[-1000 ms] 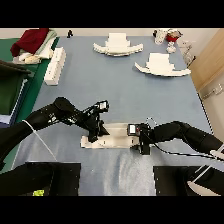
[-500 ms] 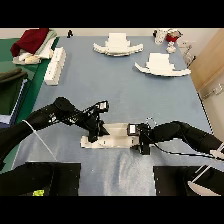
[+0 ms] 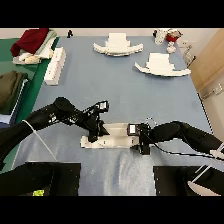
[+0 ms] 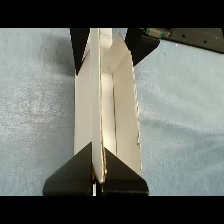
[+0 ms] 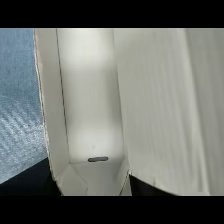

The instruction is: Fold the box.

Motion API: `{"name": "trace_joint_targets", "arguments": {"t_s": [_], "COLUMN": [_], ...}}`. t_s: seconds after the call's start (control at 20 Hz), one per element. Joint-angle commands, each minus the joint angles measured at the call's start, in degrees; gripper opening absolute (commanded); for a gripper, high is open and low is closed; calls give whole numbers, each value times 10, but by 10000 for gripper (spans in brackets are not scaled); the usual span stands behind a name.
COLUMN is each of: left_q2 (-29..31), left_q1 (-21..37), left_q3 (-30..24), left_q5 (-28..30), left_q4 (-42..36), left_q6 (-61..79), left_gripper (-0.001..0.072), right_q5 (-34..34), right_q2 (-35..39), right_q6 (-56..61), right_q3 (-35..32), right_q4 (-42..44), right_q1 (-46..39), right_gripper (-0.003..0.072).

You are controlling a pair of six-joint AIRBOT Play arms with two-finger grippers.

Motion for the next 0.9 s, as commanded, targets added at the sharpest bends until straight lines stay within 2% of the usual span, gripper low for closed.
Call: {"name": "trace_joint_targets", "arguments": {"t_s": [0.0,0.85], "left_q2": [0,0], "left_q1": [0,0], "left_q3": [0,1], "left_q5": [31,30], "left_q4": [-2,-1], "left_q6": [1,-4], "left_gripper": [15,19], "right_q5": [0,0], "right_q2": [0,0], "right_q6": [0,0], "right_q3": [0,0], "right_q4": [-1,-7], "right_q1": [0,0], "right_gripper": [551,551]}}
